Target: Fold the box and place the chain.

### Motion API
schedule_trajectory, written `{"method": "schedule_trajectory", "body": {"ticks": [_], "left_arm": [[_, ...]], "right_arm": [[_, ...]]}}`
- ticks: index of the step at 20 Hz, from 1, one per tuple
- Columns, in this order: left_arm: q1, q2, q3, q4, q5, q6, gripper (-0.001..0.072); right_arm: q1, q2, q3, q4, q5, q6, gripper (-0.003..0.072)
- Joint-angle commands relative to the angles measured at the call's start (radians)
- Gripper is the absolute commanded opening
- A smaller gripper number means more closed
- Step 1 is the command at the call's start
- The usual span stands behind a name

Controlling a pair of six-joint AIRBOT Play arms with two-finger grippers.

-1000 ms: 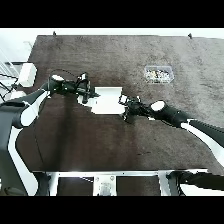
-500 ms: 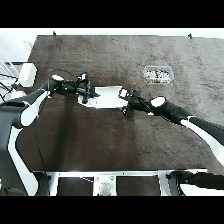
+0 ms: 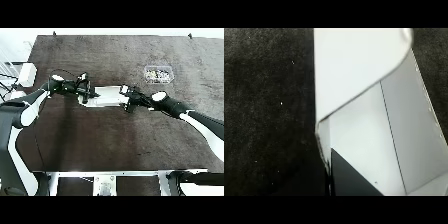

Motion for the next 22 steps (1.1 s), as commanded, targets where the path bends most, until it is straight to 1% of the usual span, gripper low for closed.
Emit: {"method": "schedule_trajectory", "body": {"ticks": [1, 4, 7, 10, 13, 22], "left_arm": [[0.000, 0.000, 0.000, 0.001, 0.000, 0.000, 0.0019], [0.000, 0.000, 0.000, 0.001, 0.005, 0.000, 0.0019], [0.000, 0.000, 0.000, 0.002, 0.006, 0.000, 0.0019], [0.000, 0.000, 0.000, 0.002, 0.006, 0.000, 0.0019], [0.000, 0.000, 0.000, 0.002, 0.007, 0.000, 0.0020], [0.000, 0.000, 0.000, 0.002, 0.007, 0.000, 0.0019]], "right_arm": [[-0.037, -0.008, 0.026, 0.005, 0.087, -0.047, 0.0617], [-0.059, -0.018, 0.051, 0.011, 0.139, -0.056, 0.0619], [-0.089, -0.070, 0.104, 0.012, 0.238, -0.055, 0.0619], [-0.113, -0.101, 0.132, 0.012, 0.273, -0.055, 0.0620], [-0.136, -0.132, 0.169, 0.012, 0.340, -0.055, 0.0620], [-0.180, -0.283, 0.352, 0.008, 0.570, -0.051, 0.0619]]}}
